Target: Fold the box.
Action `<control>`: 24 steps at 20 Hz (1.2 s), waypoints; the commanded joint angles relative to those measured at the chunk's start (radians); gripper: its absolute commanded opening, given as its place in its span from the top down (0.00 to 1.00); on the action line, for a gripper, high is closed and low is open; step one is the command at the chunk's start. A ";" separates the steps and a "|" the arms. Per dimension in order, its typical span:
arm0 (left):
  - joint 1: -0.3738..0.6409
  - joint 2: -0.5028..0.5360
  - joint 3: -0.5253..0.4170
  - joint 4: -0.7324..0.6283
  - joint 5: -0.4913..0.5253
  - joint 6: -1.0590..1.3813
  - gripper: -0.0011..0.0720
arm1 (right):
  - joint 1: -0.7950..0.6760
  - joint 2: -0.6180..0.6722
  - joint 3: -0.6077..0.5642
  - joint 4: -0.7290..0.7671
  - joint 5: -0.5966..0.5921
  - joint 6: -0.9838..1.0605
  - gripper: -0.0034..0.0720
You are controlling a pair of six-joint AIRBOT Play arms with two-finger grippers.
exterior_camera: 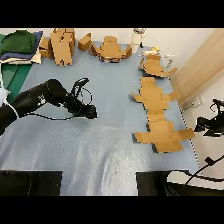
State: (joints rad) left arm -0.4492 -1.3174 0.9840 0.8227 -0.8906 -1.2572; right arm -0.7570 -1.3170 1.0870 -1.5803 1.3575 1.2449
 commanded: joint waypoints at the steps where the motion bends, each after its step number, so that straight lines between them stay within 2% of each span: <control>1: 0.001 0.000 0.002 -0.025 -0.023 0.000 0.25 | -0.020 -0.065 -0.001 0.113 0.050 -0.087 0.28; 3: 0.001 0.000 0.002 -0.040 -0.042 0.000 0.25 | -0.020 -0.098 -0.001 0.185 0.051 -0.102 0.28; 8: 0.001 0.000 0.002 -0.046 -0.048 0.000 0.25 | -0.020 -0.132 -0.003 0.198 0.084 -0.129 0.30; 10: 0.001 0.000 0.002 -0.050 -0.053 0.000 0.25 | -0.020 -0.140 -0.003 0.240 0.156 -0.143 0.52; 12: 0.000 0.000 0.002 -0.066 -0.055 0.006 0.25 | -0.020 -0.141 -0.004 0.326 0.242 -0.154 0.79; 13: 0.001 0.000 0.002 -0.070 -0.055 0.009 0.25 | -0.020 -0.138 -0.010 0.394 0.286 -0.154 0.89; 14: 0.002 0.000 0.002 -0.071 -0.055 0.011 0.25 | -0.020 -0.133 -0.020 0.462 0.325 -0.153 0.95; 16: 0.002 0.000 0.002 -0.072 -0.052 0.011 0.25 | -0.004 -0.106 -0.042 0.560 0.367 -0.153 0.95; 19: 0.002 0.000 0.002 -0.072 -0.055 0.013 0.25 | 0.061 -0.044 -0.047 0.549 0.420 -0.089 0.95; 21: 0.003 0.000 0.002 -0.073 -0.053 0.027 0.25 | 0.111 0.016 -0.047 0.585 0.421 -0.071 0.95; 24: 0.023 0.000 0.002 -0.091 -0.055 0.050 0.25 | 0.211 0.101 -0.048 0.726 0.381 -0.075 0.95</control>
State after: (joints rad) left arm -0.4404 -1.3174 0.9848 0.7433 -0.9451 -1.2266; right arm -0.6239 -1.2858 1.0412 -0.9745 1.7504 1.1557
